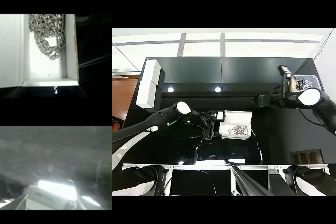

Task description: Fold the box and place the chain.

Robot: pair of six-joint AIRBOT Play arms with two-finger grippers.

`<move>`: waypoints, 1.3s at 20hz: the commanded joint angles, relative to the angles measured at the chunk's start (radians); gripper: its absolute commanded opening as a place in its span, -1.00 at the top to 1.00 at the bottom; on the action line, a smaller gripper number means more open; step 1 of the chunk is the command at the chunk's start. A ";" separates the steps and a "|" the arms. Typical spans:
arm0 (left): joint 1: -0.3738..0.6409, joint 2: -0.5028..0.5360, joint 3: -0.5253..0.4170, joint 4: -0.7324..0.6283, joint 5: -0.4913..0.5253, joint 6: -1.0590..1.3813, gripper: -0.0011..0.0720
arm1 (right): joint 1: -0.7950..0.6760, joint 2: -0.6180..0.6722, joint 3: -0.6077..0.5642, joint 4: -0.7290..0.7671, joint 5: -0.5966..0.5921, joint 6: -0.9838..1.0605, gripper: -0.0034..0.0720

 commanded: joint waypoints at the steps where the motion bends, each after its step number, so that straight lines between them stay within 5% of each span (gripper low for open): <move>1: 0.000 -0.001 0.000 0.002 0.003 0.000 -0.12 | 0.055 -0.076 0.001 0.175 0.051 -0.434 -1.00; 3: 0.000 -0.001 0.000 0.002 0.003 0.000 -0.12 | 0.056 -0.050 0.039 0.101 0.181 -0.668 -1.00; 8: 0.000 -0.001 0.000 0.002 0.003 0.000 -0.12 | 0.092 -0.011 0.074 0.020 0.431 -0.748 -1.00; 13: 0.000 -0.001 0.000 0.002 0.003 0.000 -0.12 | 0.159 -0.011 -0.030 -0.024 0.228 -0.859 -1.00; 20: 0.000 -0.001 0.000 0.002 0.003 0.000 -0.12 | 0.178 -0.011 -0.035 -0.012 0.227 -0.920 -1.00; 22: 0.000 -0.001 0.000 0.002 0.003 0.000 -0.11 | 0.178 -0.011 -0.035 0.021 0.227 -0.920 -0.58; 26: 0.000 -0.001 0.000 0.002 0.002 0.000 -0.11 | 0.178 -0.011 -0.035 0.080 0.243 -0.920 -0.53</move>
